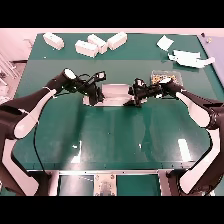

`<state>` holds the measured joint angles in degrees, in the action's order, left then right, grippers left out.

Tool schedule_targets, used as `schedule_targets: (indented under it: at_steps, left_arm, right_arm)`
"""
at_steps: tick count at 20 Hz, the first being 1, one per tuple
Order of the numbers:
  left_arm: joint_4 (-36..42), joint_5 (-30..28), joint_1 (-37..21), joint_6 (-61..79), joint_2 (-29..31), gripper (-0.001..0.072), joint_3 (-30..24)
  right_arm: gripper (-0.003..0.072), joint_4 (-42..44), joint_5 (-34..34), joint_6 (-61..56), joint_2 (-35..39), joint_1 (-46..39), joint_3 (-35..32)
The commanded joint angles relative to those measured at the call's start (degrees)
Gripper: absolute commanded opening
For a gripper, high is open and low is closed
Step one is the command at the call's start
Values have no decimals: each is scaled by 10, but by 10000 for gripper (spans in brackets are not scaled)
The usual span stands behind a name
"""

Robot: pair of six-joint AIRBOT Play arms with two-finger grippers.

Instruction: Fold the box and place the chain.

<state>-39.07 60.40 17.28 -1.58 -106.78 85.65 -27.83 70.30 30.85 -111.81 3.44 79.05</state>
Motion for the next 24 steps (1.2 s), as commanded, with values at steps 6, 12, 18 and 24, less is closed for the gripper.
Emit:
schedule_targets:
  at_steps: [6,12,18,24]
  left_arm:
    - [38,-10,3,15,-12,461,0]
    - [35,-23,3,0,-22,718,0]
    - [35,-23,2,6,-21,717,0]
    - [33,-8,-15,19,-15,358,1]
  right_arm:
    - [477,0,1,0,0,0,0]
    - [477,0,1,0,0,0,0]
    - [477,0,1,0,0,0,0]
    - [477,0,1,0,0,0,0]
